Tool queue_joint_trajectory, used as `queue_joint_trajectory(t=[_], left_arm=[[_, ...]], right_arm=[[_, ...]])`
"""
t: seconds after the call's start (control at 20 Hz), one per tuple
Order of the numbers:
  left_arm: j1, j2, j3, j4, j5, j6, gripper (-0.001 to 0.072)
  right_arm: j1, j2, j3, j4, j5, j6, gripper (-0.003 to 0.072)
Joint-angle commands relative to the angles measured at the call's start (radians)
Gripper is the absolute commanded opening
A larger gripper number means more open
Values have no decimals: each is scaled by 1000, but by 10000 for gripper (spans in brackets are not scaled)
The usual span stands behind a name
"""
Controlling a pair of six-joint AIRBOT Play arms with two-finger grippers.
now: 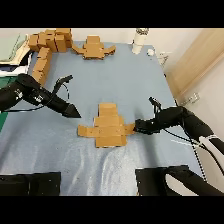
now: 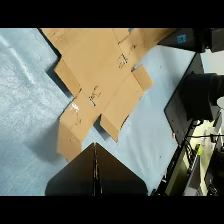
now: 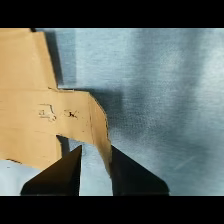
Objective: Fold the box.
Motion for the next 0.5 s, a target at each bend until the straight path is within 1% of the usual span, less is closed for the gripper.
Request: queue_joint_trajectory(t=[0.0,0.15,0.2,0.25,0.3,0.45], left_arm=[[0,3,-10,-2,-9,2,13],[0,3,-10,-3,-13,2,16],[0,3,-9,-4,-17,0,178],[0,3,-9,-3,-15,-27,416],[0,3,-9,-3,-14,-37,401],[0,3,-9,-8,-18,-46,402]], right_arm=[[4,-70,32,-33,7,-13,283],[4,-186,99,9,-31,-96,282],[4,-220,124,39,-54,-134,282],[4,-245,145,69,-69,-166,282],[7,-261,161,81,-75,-177,282],[13,-273,179,96,-98,-204,277]])
